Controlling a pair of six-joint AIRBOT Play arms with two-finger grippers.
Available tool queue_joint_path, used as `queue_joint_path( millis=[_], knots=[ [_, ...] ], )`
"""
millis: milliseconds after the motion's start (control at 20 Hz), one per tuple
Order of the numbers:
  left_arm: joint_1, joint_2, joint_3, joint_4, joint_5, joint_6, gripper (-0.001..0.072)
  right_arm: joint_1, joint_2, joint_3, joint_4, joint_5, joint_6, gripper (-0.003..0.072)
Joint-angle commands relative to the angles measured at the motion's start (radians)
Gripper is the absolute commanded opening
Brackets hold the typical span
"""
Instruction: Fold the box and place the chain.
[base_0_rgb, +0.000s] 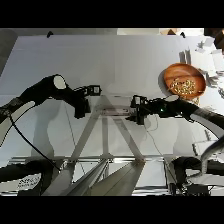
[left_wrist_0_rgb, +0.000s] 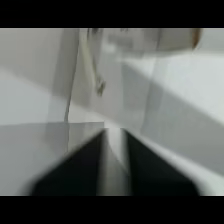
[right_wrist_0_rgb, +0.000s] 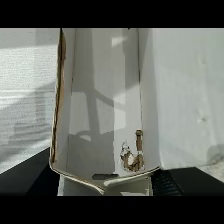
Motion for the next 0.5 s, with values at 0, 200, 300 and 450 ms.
queue_joint_path(
  millis=[0,200,300,450],
  knots=[
    [0.014,0.006,-0.003,-0.126,0.011,0.163,0.0419,0.001,0.000,0.000,0.000,0.001,0.000,0.0513],
    [0.010,0.006,-0.003,-0.161,0.039,0.236,0.0434,0.001,0.000,0.000,0.000,0.001,0.000,0.0513],
    [0.010,0.005,-0.004,-0.216,0.038,0.317,0.0430,0.001,0.000,0.000,0.000,0.001,0.000,0.0513],
    [0.010,0.001,-0.005,-0.228,0.027,0.341,0.0319,0.001,0.000,0.000,0.000,0.001,0.000,0.0513]
  ],
)
